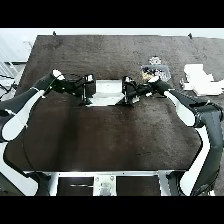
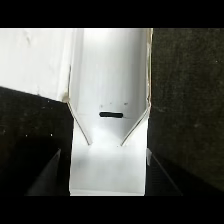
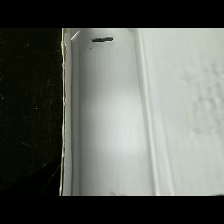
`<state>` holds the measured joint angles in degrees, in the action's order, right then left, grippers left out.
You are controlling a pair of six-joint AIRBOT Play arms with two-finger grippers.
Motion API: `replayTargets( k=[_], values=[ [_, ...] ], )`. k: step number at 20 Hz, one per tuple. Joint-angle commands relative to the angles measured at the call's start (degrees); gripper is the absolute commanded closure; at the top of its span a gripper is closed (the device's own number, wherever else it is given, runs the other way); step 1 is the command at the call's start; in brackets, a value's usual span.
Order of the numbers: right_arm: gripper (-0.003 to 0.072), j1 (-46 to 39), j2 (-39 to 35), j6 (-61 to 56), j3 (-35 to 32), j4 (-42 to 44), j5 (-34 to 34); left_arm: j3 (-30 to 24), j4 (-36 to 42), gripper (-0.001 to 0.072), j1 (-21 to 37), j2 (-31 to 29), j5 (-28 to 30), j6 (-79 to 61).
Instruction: Fold the box and place the chain.
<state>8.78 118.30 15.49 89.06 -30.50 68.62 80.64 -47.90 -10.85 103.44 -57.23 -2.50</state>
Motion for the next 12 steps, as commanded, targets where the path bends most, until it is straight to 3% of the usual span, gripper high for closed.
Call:
replayTargets(
  k=[1,10,11,12],
  values=[
    [0.0205,0.0,0.0,0.0,0.0,0.0,0.0,0.0,0.5,0.0099,0.0,1.0,0.9,-1.7],
    [0.0205,0.0,0.0,0.0,0.0,0.0,0.0,0.0,5.7,0.0099,0.0,1.3,0.7,-7.0],
    [0.0204,0.0,0.0,0.0,0.0,0.0,0.0,0.0,5.7,0.0111,0.0,1.3,0.5,-7.0],
    [0.0204,0.0,0.0,0.0,0.0,0.0,0.0,0.0,5.7,0.0207,0.0,1.4,0.4,-7.2]
  ],
)
